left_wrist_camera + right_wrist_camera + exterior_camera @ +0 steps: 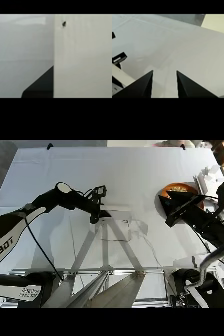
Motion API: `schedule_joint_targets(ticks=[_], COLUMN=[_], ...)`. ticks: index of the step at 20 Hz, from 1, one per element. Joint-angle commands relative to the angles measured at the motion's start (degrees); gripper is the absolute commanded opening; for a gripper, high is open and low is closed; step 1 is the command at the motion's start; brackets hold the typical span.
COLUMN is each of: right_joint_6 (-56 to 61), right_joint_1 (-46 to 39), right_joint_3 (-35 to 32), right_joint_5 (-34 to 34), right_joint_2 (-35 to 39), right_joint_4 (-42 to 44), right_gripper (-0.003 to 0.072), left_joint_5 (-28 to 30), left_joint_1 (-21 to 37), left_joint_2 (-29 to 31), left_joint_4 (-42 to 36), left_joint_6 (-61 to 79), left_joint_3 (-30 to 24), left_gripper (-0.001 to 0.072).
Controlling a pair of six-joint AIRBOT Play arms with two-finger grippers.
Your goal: Fold the box and place the chain.
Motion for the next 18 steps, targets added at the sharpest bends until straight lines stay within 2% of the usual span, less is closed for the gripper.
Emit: schedule_joint_targets(ticks=[1, 5, 13, 18], right_joint_6=[0.0, 0.0, 0.0, 0.0], right_joint_1=[0.0, 0.0, 0.0, 0.0], right_joint_3=[0.1, 0.1, 0.1, 0.1], right_joint_5=[0.0, 0.0, 0.0, -0.1], right_joint_2=[0.0, 0.0, 0.0, 0.0], right_joint_4=[-0.9, -1.0, -1.0, -1.0], right_gripper=[0.0294, 0.0294, 0.0294, 0.0294], left_joint_5=[1.7, 4.9, 5.6, 5.8], left_joint_1=[0.0, -0.2, -0.1, -0.2], left_joint_2=[-3.1, -3.9, -3.9, -4.5], left_joint_4=[4.6, 3.5, -3.7, -4.2], left_joint_6=[0.3, 2.2, 9.2, 9.5], left_joint_3=[1.2, 1.2, 1.2, 1.2], left_gripper=[0.0007, 0.0007, 0.0007, 0.0006])
